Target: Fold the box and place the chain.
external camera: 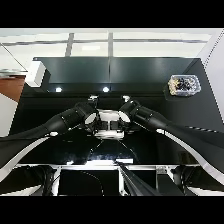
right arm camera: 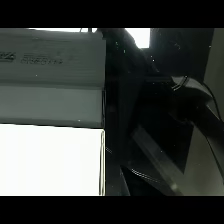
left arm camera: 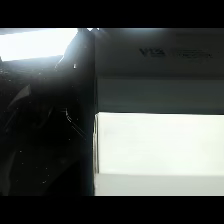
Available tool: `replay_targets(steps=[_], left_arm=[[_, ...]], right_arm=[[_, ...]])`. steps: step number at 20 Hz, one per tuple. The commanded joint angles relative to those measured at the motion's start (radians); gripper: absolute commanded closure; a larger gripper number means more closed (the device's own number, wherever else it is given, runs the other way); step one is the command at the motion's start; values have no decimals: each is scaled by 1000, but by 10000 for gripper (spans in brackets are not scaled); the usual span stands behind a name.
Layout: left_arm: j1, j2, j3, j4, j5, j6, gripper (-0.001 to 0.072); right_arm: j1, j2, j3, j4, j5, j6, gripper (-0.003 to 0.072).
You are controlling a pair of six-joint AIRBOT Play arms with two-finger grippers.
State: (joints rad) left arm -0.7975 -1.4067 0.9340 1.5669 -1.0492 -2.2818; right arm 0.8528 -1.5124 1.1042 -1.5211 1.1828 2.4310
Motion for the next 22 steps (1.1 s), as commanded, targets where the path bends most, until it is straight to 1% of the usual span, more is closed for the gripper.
replay_targets(steps=[1, 2, 3, 8, 9, 10, 11, 15, 19, 20, 21, 22], left_arm=[[1, 0, 0, 0, -1, 0, 680], [1, 0, 0, 0, -1, 0, 680], [1, 0, 0, 0, -1, 0, 680], [1, 0, 0, 0, 1, 0, 680], [1, 0, 0, 0, 1, 0, 680], [1, 0, 0, 0, 1, 0, 680], [1, 0, 0, 0, 0, 0, 680], [1, 0, 0, 0, 1, 0, 680], [1, 0, 0, 0, 0, 0, 679], [1, 0, 0, 0, 1, 0, 680], [1, 0, 0, 0, 1, 0, 679], [1, 0, 0, 0, 1, 0, 680]], right_arm=[[-1, -2, 1, -1, -5, 0, 435], [-1, -2, 1, -1, -5, 0, 506], [-1, -2, 1, -2, -6, 0, 612], [-1, -2, 1, -2, -9, 0, 616], [-1, -2, 1, -2, -9, 0, 504], [-2, -2, 1, -2, -9, 0, 311], [-3, -2, 1, -2, -8, -1, 278], [-5, 17, 11, -2, 1, -40, 278], [-5, 85, 39, -22, 50, -111, 278], [-5, 112, 53, -34, 69, -136, 246], [-5, 141, 71, -50, 90, -159, 231], [-5, 179, 90, -80, 106, -181, 231]])
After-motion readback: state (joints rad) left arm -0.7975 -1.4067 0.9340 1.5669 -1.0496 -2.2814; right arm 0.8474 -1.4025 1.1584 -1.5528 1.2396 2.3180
